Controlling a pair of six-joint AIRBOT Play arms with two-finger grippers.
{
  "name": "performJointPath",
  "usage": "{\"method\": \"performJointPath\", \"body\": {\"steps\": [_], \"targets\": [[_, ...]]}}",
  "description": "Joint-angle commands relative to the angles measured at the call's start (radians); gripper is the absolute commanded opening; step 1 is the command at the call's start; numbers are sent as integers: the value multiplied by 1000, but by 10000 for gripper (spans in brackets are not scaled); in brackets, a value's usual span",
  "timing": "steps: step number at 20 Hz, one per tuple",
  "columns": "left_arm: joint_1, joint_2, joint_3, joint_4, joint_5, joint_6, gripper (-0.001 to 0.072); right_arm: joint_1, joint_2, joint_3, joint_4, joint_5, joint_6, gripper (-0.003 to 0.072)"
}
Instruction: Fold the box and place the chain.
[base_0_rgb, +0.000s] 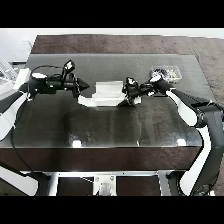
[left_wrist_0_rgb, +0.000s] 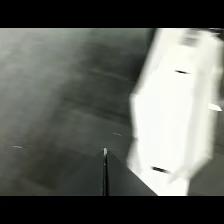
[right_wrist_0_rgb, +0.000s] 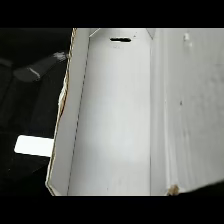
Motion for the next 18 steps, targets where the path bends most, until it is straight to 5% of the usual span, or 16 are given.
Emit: {"method": "performJointPath", "body": {"steps": [1, 8, 18], "targets": [[-29, 4, 4, 55, -149, -40, 19, -1, 0, 0, 0, 0, 0, 586], [-110, 4, 4, 5, 89, 37, 20, -1, 0, 0, 0, 0, 0, 586], [-110, -15, 8, -107, 225, 120, 20, -1, 0, 0, 0, 0, 0, 586]]}}
